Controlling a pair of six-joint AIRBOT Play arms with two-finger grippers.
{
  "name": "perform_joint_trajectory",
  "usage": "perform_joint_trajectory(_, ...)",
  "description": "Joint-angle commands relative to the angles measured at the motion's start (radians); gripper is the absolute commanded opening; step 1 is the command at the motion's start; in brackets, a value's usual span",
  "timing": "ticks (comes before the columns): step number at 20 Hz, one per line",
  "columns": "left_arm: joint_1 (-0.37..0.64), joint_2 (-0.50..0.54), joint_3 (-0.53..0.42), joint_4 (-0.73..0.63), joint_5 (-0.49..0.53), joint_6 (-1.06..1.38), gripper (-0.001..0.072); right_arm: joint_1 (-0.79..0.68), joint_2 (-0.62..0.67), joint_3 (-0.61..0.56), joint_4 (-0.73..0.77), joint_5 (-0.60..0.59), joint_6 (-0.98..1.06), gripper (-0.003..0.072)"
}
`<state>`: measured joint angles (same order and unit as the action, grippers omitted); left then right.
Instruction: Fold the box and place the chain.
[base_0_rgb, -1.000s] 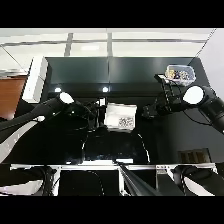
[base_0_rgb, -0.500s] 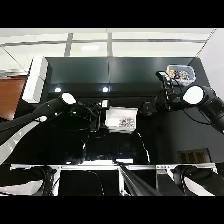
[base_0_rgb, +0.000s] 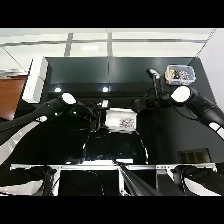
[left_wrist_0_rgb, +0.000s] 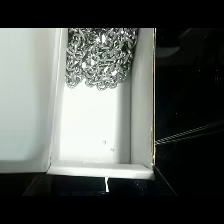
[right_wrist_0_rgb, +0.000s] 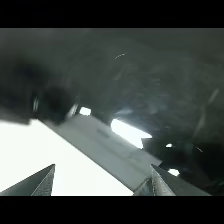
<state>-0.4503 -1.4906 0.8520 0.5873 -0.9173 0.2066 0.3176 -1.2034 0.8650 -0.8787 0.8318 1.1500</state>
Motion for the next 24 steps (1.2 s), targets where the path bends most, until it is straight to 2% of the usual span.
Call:
perform_joint_trajectory(1,-0.001,0.000,0.001,0.003,0.001,-0.002,0.0337,0.018,-0.005,0.041,0.029,0.132,-0.413,0.0716)
perform_joint_trajectory(6,-0.001,0.000,0.001,0.003,0.001,-0.002,0.0337,0.043,0.006,0.076,0.034,0.243,-0.607,0.0717)
perform_joint_trajectory(10,-0.001,0.000,0.001,0.004,0.001,-0.002,0.0337,0.081,-0.003,0.076,0.025,0.230,-0.794,0.0716)
perform_joint_trajectory(16,-0.001,0.000,0.001,0.005,0.002,-0.001,0.0337,0.082,-0.041,0.040,0.041,0.163,-0.812,0.0716)
perform_joint_trajectory(20,-0.001,0.000,0.001,0.007,0.002,-0.001,0.0337,0.082,-0.041,0.022,0.053,0.158,-0.823,0.0715)
perform_joint_trajectory(22,-0.001,0.000,0.001,0.007,0.002,-0.002,0.0337,0.082,-0.041,0.022,0.069,0.159,-0.826,0.0667)
perform_joint_trajectory(24,-0.001,0.000,0.001,0.007,0.002,-0.001,0.0338,0.082,-0.041,0.022,0.075,0.159,-0.826,0.0660)
